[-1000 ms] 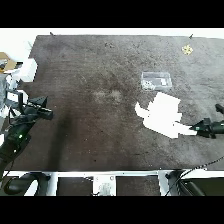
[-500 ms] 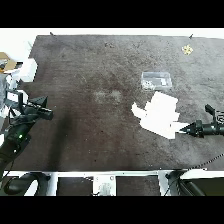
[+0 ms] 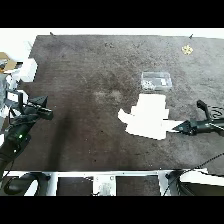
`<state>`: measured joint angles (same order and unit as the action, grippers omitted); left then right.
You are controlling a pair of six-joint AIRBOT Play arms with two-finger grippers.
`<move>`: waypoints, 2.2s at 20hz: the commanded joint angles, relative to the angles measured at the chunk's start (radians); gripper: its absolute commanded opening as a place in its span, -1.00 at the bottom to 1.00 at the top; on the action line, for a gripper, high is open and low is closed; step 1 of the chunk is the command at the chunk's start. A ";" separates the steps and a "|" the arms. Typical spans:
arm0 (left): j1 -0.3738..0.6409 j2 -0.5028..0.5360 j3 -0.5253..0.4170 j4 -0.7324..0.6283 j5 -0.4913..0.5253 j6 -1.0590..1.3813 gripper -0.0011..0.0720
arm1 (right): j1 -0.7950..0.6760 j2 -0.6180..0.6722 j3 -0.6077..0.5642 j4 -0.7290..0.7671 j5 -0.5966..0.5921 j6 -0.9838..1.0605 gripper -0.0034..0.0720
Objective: Fold the box and place the chain.
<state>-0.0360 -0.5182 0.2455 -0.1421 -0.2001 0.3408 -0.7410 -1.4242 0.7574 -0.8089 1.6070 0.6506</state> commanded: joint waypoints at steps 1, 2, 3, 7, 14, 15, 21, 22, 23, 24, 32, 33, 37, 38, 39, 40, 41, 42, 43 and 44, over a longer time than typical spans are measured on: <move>0.000 0.001 0.000 0.000 0.000 0.000 -0.94 | 0.176 0.034 -0.053 0.171 -0.046 0.004 -0.91; 0.000 0.001 0.000 0.000 -0.002 0.000 -0.94 | 0.247 0.034 -0.055 0.216 -0.082 0.003 -0.91; 0.000 0.001 0.002 0.000 -0.001 0.000 -0.94 | 0.317 0.034 -0.054 0.242 -0.119 0.003 -0.91; 0.000 0.001 0.002 0.000 -0.003 0.000 -0.94 | 0.555 0.032 -0.034 0.286 -0.351 -0.001 -0.91; 0.000 0.001 0.002 0.000 -0.143 0.000 -0.94 | 0.760 0.028 0.084 0.322 -0.778 -0.019 -0.92; 0.000 0.001 0.002 0.000 -0.186 0.005 -0.78 | 0.781 0.016 0.084 0.328 -0.784 -0.056 -0.92; 0.000 -0.022 0.060 -0.051 -0.252 -0.021 0.16 | 0.849 -0.078 0.085 0.495 -0.837 -0.241 -0.91; 0.000 -0.062 0.092 -0.047 -0.253 -0.031 0.16 | 0.849 -0.094 0.085 0.508 -0.837 -0.262 -0.91; 0.000 -0.113 0.127 -0.039 -0.258 -0.042 0.16 | 0.849 -0.108 0.085 0.510 -0.837 -0.294 -0.91; 0.000 -0.172 0.165 -0.023 -0.272 -0.067 0.16 | 0.848 -0.116 0.085 0.510 -0.837 -0.316 -0.91; 0.000 -0.790 0.689 0.504 -0.719 -0.520 0.16 | 0.848 -0.120 0.115 0.494 -0.845 -0.450 -0.91; 0.000 -0.856 0.760 0.523 -0.776 -0.536 0.16 | 0.848 -0.126 0.115 0.491 -0.844 -0.454 -0.91; 0.000 -1.086 1.049 0.628 -0.946 -0.587 0.38 | 0.848 -0.146 0.115 0.500 -0.844 -0.479 -0.91; 0.000 -1.132 1.114 0.651 -0.966 -0.614 0.38 | 0.849 -0.146 0.116 0.500 -0.844 -0.480 -0.91; 0.000 -1.173 1.175 0.672 -0.978 -0.633 0.38 | 0.849 -0.146 0.116 0.500 -0.844 -0.479 -0.91; -0.003 -1.207 1.224 0.683 -0.994 -0.642 0.38 | 0.849 -0.146 0.116 0.499 -0.844 -0.480 -0.91; -0.007 -1.244 1.276 0.694 -1.025 -0.649 0.38 | 0.849 -0.146 0.116 0.499 -0.844 -0.480 -0.91; -0.011 -1.280 1.323 0.700 -1.075 -0.657 0.38 | 0.849 -0.146 0.116 0.499 -0.844 -0.480 -0.91; -0.013 -1.314 1.364 0.701 -1.122 -0.665 0.38 | 0.849 -0.146 0.116 0.499 -0.844 -0.480 -0.91; -0.015 -1.350 1.402 0.700 -1.160 -0.677 0.38 | 0.849 -0.146 0.116 0.500 -0.844 -0.480 -0.91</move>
<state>-0.0460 -1.7641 1.5173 0.5224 -1.2304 -0.2924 0.1070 -1.5696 0.8726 -0.3080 0.7624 0.1741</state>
